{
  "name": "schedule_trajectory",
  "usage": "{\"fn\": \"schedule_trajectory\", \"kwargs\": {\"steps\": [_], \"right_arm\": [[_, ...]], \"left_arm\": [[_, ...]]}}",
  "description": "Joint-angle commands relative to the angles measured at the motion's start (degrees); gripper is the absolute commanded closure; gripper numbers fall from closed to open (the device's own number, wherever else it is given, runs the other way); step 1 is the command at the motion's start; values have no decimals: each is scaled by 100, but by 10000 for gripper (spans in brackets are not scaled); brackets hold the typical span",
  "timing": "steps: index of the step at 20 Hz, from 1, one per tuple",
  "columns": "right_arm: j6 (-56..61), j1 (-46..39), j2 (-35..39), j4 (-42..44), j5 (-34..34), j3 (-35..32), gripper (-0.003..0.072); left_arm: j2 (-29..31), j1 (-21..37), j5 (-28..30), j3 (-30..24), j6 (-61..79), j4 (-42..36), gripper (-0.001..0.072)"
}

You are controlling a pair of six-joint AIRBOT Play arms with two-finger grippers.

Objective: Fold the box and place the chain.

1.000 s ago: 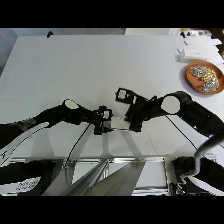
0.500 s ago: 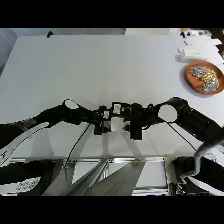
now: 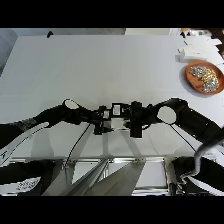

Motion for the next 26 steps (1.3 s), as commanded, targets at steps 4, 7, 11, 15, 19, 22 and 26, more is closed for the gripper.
{"fn": "schedule_trajectory", "kwargs": {"steps": [4,7,11,15,19,22,26], "right_arm": [[11,7,4,-66,9,-2,640],[22,7,4,-68,7,-2,640],[44,9,2,-66,0,-157,649],[87,7,2,-57,-201,-234,649],[199,9,2,-59,-275,-271,649],[197,9,2,-20,-275,-380,648],[197,20,4,129,-278,-498,633]], "left_arm": [[4,7,0,0,4,2,569],[4,7,0,0,4,2,569],[4,7,0,0,4,2,569],[4,7,0,0,7,2,569],[4,7,0,0,4,2,569],[4,7,0,0,4,2,569],[4,7,0,0,4,2,569]]}}
